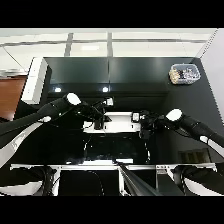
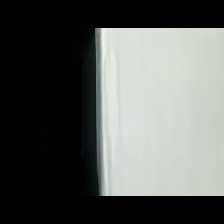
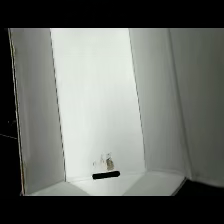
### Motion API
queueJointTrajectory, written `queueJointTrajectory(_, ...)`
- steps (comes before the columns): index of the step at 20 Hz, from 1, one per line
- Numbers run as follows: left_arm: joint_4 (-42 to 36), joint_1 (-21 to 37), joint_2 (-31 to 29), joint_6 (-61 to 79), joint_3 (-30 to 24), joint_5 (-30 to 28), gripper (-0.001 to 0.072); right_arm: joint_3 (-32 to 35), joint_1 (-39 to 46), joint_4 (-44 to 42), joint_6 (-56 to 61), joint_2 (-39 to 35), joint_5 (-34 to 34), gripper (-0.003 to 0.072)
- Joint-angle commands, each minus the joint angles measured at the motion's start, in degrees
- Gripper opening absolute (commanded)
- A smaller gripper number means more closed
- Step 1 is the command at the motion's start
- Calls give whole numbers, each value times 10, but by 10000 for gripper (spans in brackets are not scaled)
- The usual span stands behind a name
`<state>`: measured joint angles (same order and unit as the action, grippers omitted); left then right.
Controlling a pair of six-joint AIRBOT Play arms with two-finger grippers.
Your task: Fold the box and place the chain.
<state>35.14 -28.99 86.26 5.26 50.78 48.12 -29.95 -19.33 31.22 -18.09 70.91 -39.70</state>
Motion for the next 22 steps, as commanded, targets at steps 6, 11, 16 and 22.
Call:
queueJointTrajectory(6,0,0,0,1,0,1,26,-4,-14,-37,-40,8,13,663)
queueJointTrajectory(11,0,0,0,1,0,1,26,-4,-7,-26,-28,8,11,662)
queueJointTrajectory(16,0,0,0,1,0,-1,26,-4,-8,-24,-28,8,11,480)
queueJointTrajectory(22,7,10,-17,-15,0,7,394,-4,-8,-25,-27,8,11,479)
